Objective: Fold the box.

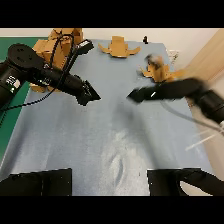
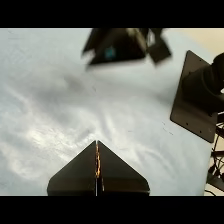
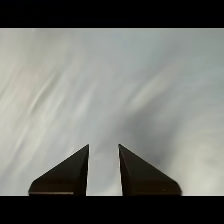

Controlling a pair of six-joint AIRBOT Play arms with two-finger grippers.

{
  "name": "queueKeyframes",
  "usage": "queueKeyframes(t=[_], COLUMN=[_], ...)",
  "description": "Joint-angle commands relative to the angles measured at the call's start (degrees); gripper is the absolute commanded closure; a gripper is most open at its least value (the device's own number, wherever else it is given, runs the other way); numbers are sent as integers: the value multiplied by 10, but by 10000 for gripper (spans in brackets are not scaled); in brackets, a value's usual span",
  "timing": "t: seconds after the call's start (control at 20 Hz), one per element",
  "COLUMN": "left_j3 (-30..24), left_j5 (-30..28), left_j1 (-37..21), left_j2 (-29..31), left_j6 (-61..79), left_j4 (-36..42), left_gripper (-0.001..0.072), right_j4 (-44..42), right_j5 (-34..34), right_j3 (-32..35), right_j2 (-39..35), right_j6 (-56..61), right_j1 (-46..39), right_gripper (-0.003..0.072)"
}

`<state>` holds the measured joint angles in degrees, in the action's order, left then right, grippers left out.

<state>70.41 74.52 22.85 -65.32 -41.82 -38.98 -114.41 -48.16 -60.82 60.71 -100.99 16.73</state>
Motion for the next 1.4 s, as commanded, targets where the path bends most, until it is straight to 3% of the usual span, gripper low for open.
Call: queueKeyframes(t=[0.0,0.1,0.25,0.55,0.7,0.8,0.9,1.05,1.1,1.2,1.35], left_j3=[0,0,-1,-1,-1,-1,-1,-1,-1,-1,-1], left_j5=[-26,-35,-50,-103,-116,-116,-115,-113,-114,-113,-112], left_j1=[-1,-1,-1,-1,-1,-1,-1,-1,-1,-1,0], left_j2=[0,0,0,0,-4,-9,-16,-25,-28,-33,-37], left_j6=[0,0,-1,-2,-2,-2,-2,-5,-17,-36,-43], left_j4=[-8,-27,-68,-104,-103,-104,-103,-103,-103,-103,-103], left_gripper=[695,694,694,694,694,694,694,695,694,694,694], right_j4=[55,33,-46,-42,-50,-50,-62,-85,-86,-126,-149], right_j5=[5,37,119,227,310,330,322,223,202,189,186], right_j3=[-113,-161,-217,-397,-444,-447,-465,-539,-564,-586,-584], right_j2=[21,78,187,444,521,551,590,649,664,680,689], right_j6=[42,42,42,55,145,211,270,279,273,210,161], right_j1=[-190,-314,-398,-408,-408,-413,-418,-421,-421,-419,-420], right_gripper=[197,-30,-26,-26,-16,-6,-6,-6,4,117,118])
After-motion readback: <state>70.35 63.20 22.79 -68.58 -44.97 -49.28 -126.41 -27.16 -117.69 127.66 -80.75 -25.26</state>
